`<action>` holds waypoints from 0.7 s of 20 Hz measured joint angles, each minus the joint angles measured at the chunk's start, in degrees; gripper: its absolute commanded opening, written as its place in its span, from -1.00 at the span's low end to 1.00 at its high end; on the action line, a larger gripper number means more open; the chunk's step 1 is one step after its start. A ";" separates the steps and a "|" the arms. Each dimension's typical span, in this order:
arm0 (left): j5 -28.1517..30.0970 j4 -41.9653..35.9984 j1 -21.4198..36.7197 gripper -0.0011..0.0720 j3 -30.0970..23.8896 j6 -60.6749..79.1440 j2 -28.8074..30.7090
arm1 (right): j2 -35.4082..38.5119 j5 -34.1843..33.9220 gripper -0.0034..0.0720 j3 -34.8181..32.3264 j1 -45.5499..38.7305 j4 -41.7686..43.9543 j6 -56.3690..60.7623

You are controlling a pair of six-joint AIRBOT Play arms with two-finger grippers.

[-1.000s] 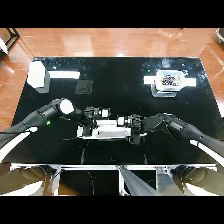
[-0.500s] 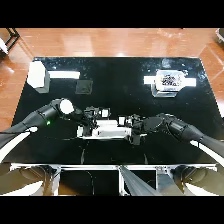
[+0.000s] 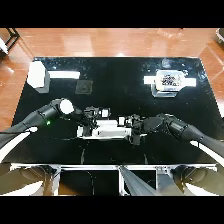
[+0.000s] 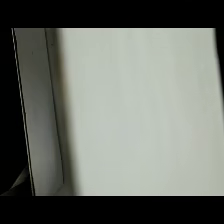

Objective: Fold the box and place the chain.

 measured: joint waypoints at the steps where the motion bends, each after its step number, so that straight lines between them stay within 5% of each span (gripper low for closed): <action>1: 0.00 0.00 0.00 -0.92 0.00 0.00 0.00 | 0.00 0.02 0.74 0.00 0.00 0.00 0.02; 4: -0.02 0.00 0.00 -0.92 0.00 0.00 0.00 | 0.00 0.02 0.71 0.00 0.00 -0.07 0.02; 6: -0.02 0.00 0.00 -0.91 0.00 0.00 0.00 | 0.00 0.13 0.35 0.00 0.00 -0.09 0.02; 7: 0.00 0.00 0.00 -0.60 0.00 0.00 0.00 | 0.00 0.11 0.35 0.00 0.00 -0.09 0.07; 8: 0.00 0.00 0.00 -0.16 0.00 0.00 0.00 | 0.00 0.04 0.04 0.00 0.00 -0.09 0.07; 9: -0.11 0.00 0.00 -0.06 0.00 -0.02 0.00 | 0.00 -0.11 -0.44 0.00 0.00 -0.09 0.02; 10: 0.02 -0.04 0.00 -0.06 0.00 -0.20 0.00 | -0.02 -0.37 -0.62 0.00 0.00 -0.11 0.02; 11: 0.09 -0.07 0.00 0.09 0.00 -0.17 0.02 | 0.00 -0.55 -0.63 0.00 0.00 -0.11 0.02; 13: 0.15 -0.13 0.00 0.78 0.00 -0.20 0.11 | 0.00 -0.92 -0.63 0.00 0.00 -0.11 0.02; 14: 0.09 -0.13 0.00 0.79 0.00 -0.61 0.26 | 0.00 -1.09 -0.63 0.00 0.00 -0.11 0.02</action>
